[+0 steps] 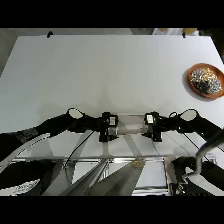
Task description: Fold the box and place the chain.
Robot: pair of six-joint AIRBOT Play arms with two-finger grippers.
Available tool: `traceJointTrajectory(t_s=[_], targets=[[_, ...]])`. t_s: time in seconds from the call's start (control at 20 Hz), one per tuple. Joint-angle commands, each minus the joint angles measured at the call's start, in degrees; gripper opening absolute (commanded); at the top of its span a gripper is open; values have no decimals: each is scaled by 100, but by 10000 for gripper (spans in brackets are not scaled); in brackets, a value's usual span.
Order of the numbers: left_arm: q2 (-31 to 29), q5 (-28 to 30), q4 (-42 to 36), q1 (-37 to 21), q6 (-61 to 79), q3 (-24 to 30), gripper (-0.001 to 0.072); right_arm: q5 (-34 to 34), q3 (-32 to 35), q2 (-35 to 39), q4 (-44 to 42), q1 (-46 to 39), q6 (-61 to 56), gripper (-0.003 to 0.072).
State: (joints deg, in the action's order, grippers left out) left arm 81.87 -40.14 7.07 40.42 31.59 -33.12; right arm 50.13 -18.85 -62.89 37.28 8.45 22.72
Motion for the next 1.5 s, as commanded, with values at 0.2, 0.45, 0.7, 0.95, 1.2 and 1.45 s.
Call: traceJointTrajectory(t_s=[0.2,0.45,0.7,0.95,1.2,1.45], targets=[[24,184,-326,76,396,-7,695,0,0,4,0,0,4,342],[70,262,-409,111,422,-7,694,0,0,4,0,0,4,342],[70,269,-450,109,420,-4,644,0,0,4,2,0,4,342],[70,304,-448,111,422,-4,144,0,0,4,0,0,4,342],[68,415,-450,109,446,-7,148,0,-2,4,0,0,4,342],[68,420,-450,111,439,-4,149,0,0,4,2,0,4,342]])
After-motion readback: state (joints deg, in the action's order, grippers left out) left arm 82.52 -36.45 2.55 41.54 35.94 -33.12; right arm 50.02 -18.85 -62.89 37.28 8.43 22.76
